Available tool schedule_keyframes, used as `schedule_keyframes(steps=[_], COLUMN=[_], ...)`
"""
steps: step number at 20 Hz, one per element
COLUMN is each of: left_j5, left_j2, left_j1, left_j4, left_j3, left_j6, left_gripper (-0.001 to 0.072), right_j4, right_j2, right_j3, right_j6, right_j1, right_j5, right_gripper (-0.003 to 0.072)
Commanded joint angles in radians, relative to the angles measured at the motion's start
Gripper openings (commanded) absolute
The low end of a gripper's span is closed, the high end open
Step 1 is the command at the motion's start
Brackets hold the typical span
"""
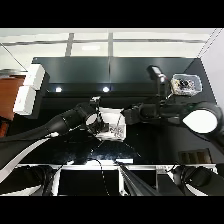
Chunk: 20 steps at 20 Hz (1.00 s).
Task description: Fold the box and place the chain.
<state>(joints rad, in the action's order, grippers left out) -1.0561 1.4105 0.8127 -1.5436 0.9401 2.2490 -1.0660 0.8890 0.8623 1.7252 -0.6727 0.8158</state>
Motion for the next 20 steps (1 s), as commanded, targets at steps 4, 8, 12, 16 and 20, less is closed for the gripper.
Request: schedule_keyframes(steps=[4,8,12,16,20], left_j5=[0.000,0.001,0.001,0.000,0.000], left_j2=[0.000,0.000,0.000,0.000,0.000], left_j1=[0.000,0.000,0.000,0.000,0.000], left_j4=[-0.005,-0.009,-0.011,-0.011,-0.011], left_j3=[0.001,0.001,0.001,0.001,0.001], left_j6=[-0.001,-0.001,-0.001,-0.001,-0.001], left_gripper=[0.0033,0.0033,0.0033,0.0033,0.0033], right_j4=[-0.009,-0.016,-0.254,-0.480,-0.453], right_j2=[0.110,0.083,0.020,0.048,0.214], right_j3=[-0.014,-0.014,-0.014,-0.052,-0.047], right_j6=[0.007,0.037,0.037,0.097,0.116], right_j1=[-0.025,0.097,0.369,0.660,0.800], right_j5=[-0.058,0.029,0.211,0.117,-0.054], right_gripper=[0.0119,0.0673,0.0673,0.0720,0.0720])
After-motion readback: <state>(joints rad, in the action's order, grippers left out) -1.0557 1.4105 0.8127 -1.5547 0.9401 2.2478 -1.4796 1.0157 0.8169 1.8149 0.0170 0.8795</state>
